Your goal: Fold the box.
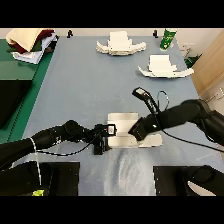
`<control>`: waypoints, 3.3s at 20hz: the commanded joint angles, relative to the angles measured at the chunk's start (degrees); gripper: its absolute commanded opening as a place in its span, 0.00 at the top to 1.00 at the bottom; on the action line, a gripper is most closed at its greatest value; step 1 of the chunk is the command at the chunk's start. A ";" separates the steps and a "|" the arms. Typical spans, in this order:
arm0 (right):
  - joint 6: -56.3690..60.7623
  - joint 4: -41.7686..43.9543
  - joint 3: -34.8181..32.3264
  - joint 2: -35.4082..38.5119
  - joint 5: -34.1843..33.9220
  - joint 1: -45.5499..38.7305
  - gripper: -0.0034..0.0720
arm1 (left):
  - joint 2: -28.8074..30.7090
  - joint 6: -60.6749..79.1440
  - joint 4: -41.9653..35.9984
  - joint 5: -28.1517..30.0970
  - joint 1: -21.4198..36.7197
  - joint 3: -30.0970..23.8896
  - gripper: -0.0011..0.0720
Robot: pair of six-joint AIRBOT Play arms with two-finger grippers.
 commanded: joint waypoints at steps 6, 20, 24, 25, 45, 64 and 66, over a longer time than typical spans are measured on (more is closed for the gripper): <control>-21.97 -15.85 -15.32 14.53 -0.24 0.22 0.23 | 0.07 -0.02 -0.02 0.00 0.00 0.04 0.28; -37.55 -14.38 -17.35 3.08 19.19 2.27 0.52 | 0.07 -0.04 -0.02 0.00 0.00 0.04 0.28; -37.53 -13.55 -17.29 2.01 19.34 4.22 0.78 | 0.07 -0.04 -0.02 0.00 0.00 0.04 0.28; -37.57 -13.42 -17.29 2.01 19.93 4.33 0.78 | 0.07 -0.04 -0.02 0.00 0.00 0.04 0.28; -29.75 -16.94 -16.50 3.13 19.69 5.90 0.72 | 0.07 -0.04 -0.02 0.00 0.00 0.04 0.28; 16.00 -2.03 -11.91 -7.41 -4.44 -32.22 0.95 | 0.07 -0.04 -0.02 0.00 0.00 0.04 0.28; 11.28 4.13 -11.78 -7.72 -6.45 -32.68 0.96 | 0.07 -0.04 -0.02 0.00 0.00 0.04 0.28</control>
